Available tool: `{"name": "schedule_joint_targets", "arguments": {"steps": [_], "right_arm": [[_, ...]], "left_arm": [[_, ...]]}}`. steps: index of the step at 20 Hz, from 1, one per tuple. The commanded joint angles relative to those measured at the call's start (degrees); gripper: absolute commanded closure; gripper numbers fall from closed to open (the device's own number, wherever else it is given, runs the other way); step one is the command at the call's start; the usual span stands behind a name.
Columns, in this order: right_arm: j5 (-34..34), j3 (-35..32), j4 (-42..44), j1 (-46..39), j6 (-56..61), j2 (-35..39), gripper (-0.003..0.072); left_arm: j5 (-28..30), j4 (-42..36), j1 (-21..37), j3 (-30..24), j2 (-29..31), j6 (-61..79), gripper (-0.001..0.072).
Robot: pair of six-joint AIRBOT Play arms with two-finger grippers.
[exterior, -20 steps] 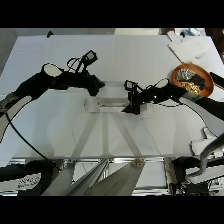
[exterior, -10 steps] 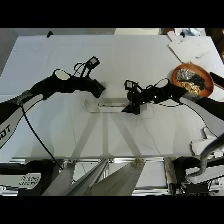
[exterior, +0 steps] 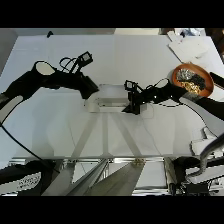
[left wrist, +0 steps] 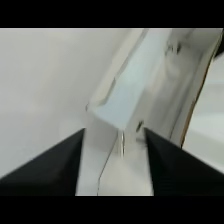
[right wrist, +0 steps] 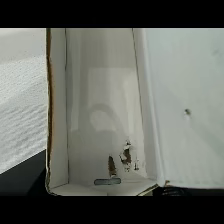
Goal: Fold the box and place the chain.
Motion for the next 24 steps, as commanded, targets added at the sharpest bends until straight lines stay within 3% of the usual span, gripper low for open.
{"name": "schedule_joint_targets", "arguments": {"steps": [1, 8, 13, 16, 22, 24], "right_arm": [[0.07, 0.0, 0.11, 0.0, 0.04, 0.0, 0.0272], [0.07, 0.0, 0.11, 0.0, 0.04, 0.0, 0.0272], [0.09, 0.0, 0.11, 0.0, 0.04, 0.0, 0.0272], [0.07, 0.0, 0.11, 0.0, 0.04, 0.0, 0.0272], [0.07, 0.0, 0.11, 0.0, 0.04, 0.0, 0.0272], [0.07, 0.0, 0.11, 0.0, 0.04, 0.0, 0.0272]], "left_arm": [[-3.19, 7.96, 0.39, -1.14, 1.79, 0.26, 0.0195], [3.43, 5.4, 0.24, -10.27, 0.92, 18.93, 0.0195], [7.69, -3.28, 0.2, -10.75, -2.45, 28.46, 0.0204], [7.67, -5.77, 0.17, -10.75, -3.15, 36.3, 0.0206], [1.99, -5.75, 0.17, -10.75, -3.15, 36.68, 0.0335], [1.29, -5.9, 0.15, -10.75, -3.15, 38.56, 0.0335]]}}
